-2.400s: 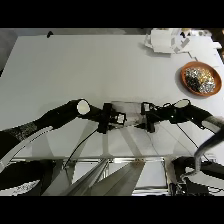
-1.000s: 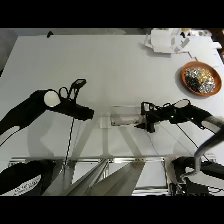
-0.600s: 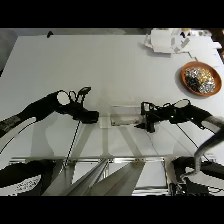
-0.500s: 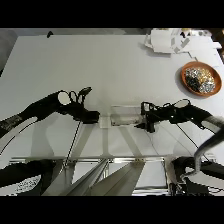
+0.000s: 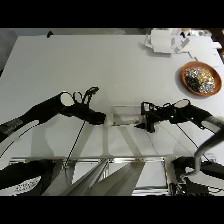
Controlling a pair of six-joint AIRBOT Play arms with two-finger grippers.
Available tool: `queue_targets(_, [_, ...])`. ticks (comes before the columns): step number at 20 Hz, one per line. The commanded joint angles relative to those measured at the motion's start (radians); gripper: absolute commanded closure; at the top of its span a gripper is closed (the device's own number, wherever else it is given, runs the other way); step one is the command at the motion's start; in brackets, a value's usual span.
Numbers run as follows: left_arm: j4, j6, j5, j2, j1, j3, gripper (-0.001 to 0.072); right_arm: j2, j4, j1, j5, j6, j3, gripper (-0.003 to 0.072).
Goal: Fold the box and place the chain.
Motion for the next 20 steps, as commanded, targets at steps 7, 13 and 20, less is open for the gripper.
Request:
queue_targets(7, [-0.090,0.003,0.063,0.058,-0.045,0.000,0.0554,0.001,0.000,0.000,0.000,0.000,0.000,0.0348])
queue_targets(13, [-0.089,0.003,0.065,0.058,-0.051,0.000,0.0554,0.000,0.000,0.000,0.000,0.000,0.000,0.0348])
queue_targets(20, [-0.086,0.002,0.062,0.093,-0.029,0.001,0.0555,0.000,0.000,0.000,0.000,0.000,0.000,0.0348])
